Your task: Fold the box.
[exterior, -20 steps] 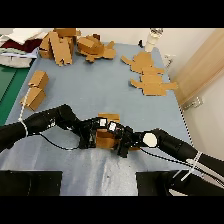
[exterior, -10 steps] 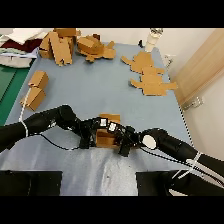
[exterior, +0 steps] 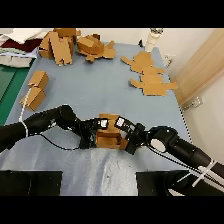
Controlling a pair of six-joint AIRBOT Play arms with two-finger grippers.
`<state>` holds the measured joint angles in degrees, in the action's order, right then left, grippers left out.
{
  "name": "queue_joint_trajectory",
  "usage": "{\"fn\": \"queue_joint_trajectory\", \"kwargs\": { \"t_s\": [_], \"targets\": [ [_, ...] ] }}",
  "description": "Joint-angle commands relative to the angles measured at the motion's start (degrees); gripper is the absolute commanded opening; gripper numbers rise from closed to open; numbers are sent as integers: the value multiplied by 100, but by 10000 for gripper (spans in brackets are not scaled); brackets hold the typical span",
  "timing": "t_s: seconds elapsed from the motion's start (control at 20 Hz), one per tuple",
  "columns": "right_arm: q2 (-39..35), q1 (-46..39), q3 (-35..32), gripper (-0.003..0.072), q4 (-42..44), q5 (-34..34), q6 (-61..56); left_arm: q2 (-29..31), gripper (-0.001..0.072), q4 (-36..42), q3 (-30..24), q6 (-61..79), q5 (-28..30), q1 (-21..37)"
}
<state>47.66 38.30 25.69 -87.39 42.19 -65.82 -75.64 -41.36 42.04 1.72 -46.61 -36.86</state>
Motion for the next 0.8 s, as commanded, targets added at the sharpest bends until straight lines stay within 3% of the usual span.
{"fn": "queue_joint_trajectory", "kwargs": {
  "t_s": [0.0, 0.15, 0.45, 0.55, 0.75],
  "targets": [
    [-380, -173, -33, 2, -638, 669, -1478, -2, 407, 0, -2, -7, -7, 4],
    [-654, -911, -216, 1, -1233, 1202, -3244, -2, 407, 2, -2, -9, -13, 4],
    [-1346, -2435, -273, 1, -1102, 1399, -4079, -2, 407, 2, -2, -9, -48, 4],
    [-1307, -2699, -306, 1, -601, 1482, -4009, -2, 407, 2, -2, -9, -48, 4],
    [-964, -2750, -616, 1, 1762, 1003, -3261, -2, 407, 20, -2, -9, -44, 4]
  ]
}}
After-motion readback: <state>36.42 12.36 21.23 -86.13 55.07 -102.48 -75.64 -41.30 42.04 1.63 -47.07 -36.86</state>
